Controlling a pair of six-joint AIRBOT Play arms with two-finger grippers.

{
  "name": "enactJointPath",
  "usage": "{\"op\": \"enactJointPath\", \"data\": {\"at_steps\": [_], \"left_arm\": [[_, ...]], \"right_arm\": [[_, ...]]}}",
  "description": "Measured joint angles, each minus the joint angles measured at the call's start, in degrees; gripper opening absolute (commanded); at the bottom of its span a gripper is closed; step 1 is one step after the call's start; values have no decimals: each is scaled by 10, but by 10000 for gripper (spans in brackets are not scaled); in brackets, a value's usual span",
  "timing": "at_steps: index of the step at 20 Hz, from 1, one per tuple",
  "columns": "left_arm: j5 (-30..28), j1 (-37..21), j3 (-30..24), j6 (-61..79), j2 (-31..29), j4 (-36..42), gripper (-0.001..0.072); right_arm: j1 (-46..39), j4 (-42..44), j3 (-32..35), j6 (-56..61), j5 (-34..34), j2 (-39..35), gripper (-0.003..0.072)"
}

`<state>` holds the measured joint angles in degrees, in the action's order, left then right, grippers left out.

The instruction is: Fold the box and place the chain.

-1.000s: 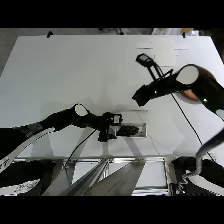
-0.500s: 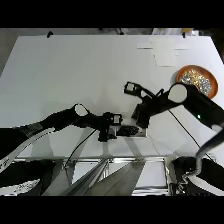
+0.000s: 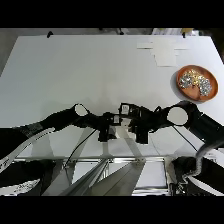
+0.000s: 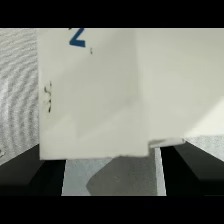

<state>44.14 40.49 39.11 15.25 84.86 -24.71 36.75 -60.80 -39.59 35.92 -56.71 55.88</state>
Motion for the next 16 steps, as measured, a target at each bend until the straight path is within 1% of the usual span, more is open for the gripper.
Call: {"op": "enactJointPath", "data": {"at_steps": [1,2,6,9,11,12,13,16], "left_arm": [[0,0,0,0,0,0,140],[0,0,0,0,0,0,140],[0,0,0,0,0,0,140],[0,0,0,0,0,0,140],[0,0,0,0,0,0,140],[0,0,0,0,0,0,140],[0,0,0,0,0,0,140],[0,0,0,0,0,0,140]], "right_arm": [[3,-2,2,0,1,-1,257],[5,-4,3,1,1,-2,281],[10,-11,5,2,-2,-3,278],[11,-34,5,16,-1,-3,193],[11,-46,5,23,0,-2,156],[11,-49,5,25,1,-2,150],[11,-53,5,27,2,-2,104],[11,-60,5,31,5,-2,98]]}}
